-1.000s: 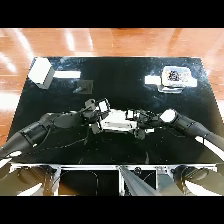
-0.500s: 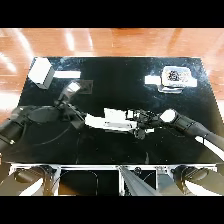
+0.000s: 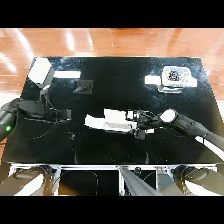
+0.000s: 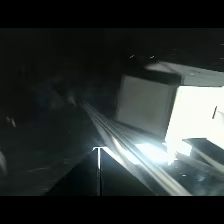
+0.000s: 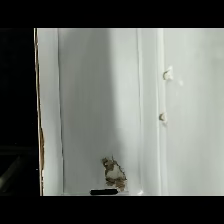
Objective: Fold the box and place the chain.
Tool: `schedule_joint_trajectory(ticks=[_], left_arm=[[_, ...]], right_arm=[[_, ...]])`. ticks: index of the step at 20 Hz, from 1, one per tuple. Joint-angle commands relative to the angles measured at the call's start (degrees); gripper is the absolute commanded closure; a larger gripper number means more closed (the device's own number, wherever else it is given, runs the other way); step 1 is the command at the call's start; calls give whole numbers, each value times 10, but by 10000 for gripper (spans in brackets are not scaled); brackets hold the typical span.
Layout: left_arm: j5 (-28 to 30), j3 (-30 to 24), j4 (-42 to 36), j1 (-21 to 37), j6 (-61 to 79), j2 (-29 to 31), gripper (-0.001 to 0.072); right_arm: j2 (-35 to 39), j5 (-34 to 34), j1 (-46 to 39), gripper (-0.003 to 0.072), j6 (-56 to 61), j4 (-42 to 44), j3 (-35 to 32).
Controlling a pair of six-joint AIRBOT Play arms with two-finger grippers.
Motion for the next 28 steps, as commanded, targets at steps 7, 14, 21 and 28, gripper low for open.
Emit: schedule_joint_trajectory(ticks=[7,14,21,28], left_arm=[[-43,1,-116,-64,13,-145,689],[-104,1,-128,-120,23,-145,689],[-73,23,-145,-131,38,-145,688],[-26,82,-144,-132,33,-145,406]], right_arm=[[0,4,0,137,0,0,0],[0,3,0,138,0,0,0],[0,3,0,137,0,0,0],[0,3,0,137,0,1,0]])
